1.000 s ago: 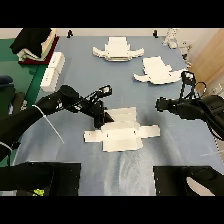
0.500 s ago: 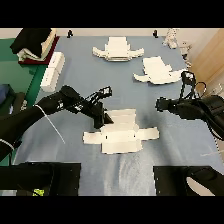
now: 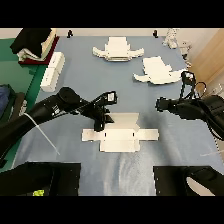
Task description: Fold the box.
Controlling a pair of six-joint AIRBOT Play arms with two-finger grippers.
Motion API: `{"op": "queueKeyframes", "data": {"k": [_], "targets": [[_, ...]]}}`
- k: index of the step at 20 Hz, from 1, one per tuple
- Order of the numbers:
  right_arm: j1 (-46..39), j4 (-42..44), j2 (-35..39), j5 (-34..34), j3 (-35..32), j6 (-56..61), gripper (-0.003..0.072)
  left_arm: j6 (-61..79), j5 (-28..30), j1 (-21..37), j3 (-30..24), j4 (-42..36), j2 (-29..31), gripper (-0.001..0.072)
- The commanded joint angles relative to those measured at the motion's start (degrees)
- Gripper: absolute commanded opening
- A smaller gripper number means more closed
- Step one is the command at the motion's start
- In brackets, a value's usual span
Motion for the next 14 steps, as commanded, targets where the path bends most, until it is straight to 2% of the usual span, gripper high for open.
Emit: {"op": "queueKeyframes", "data": {"k": [1, 4, 9, 11, 14], "targets": [[-0.02, 0.04, -0.02, 0.0, -0.04, 0.0, 0.0502, 0.09, 9.38, -3.96, -3.02, 1.92, 2.4, 0.0013], [-0.02, 0.02, -0.02, 0.0, -0.04, 0.0, 0.0502, 0.52, 12.44, -5.2, -5.07, 1.75, 2.29, 0.0013], [-0.02, 0.02, -0.02, -0.02, -0.04, 0.0, 0.0501, 0.44, 12.11, -5.44, -5.79, 1.09, 2.29, 0.0014], [-0.02, 0.04, -0.02, -0.04, -0.04, 0.0, 0.0502, 0.22, 11.32, -5.44, -5.79, 1.03, 2.29, 0.0014], [-0.02, 0.22, -0.02, -0.09, -0.04, 0.0, 0.0502, -0.22, 7.04, -5.44, -5.79, 1.09, 2.27, 0.0015]]}}
